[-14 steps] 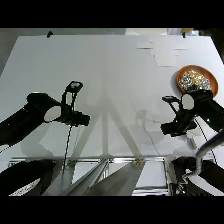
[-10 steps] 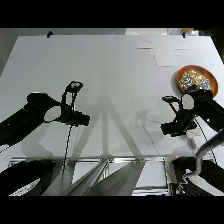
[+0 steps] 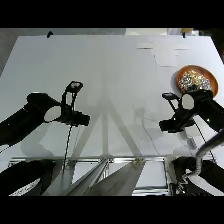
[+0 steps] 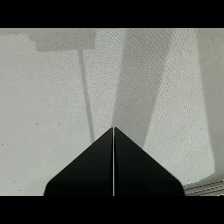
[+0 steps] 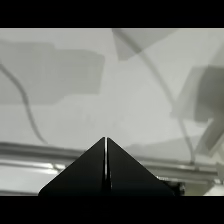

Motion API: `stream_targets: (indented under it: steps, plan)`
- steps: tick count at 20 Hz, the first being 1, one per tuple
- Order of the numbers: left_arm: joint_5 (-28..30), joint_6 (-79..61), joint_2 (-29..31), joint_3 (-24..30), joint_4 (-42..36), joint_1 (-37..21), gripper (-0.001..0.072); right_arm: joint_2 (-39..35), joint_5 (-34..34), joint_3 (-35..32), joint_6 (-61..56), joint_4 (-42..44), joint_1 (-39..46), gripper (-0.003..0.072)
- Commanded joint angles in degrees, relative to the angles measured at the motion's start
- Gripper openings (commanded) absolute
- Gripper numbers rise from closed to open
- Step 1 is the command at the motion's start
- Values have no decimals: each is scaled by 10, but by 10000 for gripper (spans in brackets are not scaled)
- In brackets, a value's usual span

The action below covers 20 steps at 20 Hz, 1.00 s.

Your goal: Fold the box and place the chain.

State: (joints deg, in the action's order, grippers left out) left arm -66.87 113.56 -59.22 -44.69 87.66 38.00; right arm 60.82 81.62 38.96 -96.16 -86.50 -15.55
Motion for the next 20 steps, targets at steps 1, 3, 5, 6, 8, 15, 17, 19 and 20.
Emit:
stream_targets:
  steps: [1,3,5,6,8,15,17,19,20]
  plan:
    - [0,0,0,0,0,0,10,0,-45,0,0,12,0,14]
    - [0,0,0,0,0,0,10,0,-62,0,0,13,0,14]
    - [0,0,0,0,0,0,10,0,-82,15,1,-20,7,12]
    - [0,0,0,0,0,0,10,0,-65,36,1,-37,26,8]
    - [0,0,0,0,0,0,10,0,-24,86,28,-80,93,9]
    - [0,0,0,0,-2,0,10,7,-60,123,144,-207,407,580]
    - [0,0,0,0,-3,0,10,31,-64,123,164,-209,479,580]
    - [0,0,0,0,-2,0,10,67,-78,123,189,-210,533,580]
    - [0,0,0,0,-3,0,10,85,-87,123,206,-217,548,580]
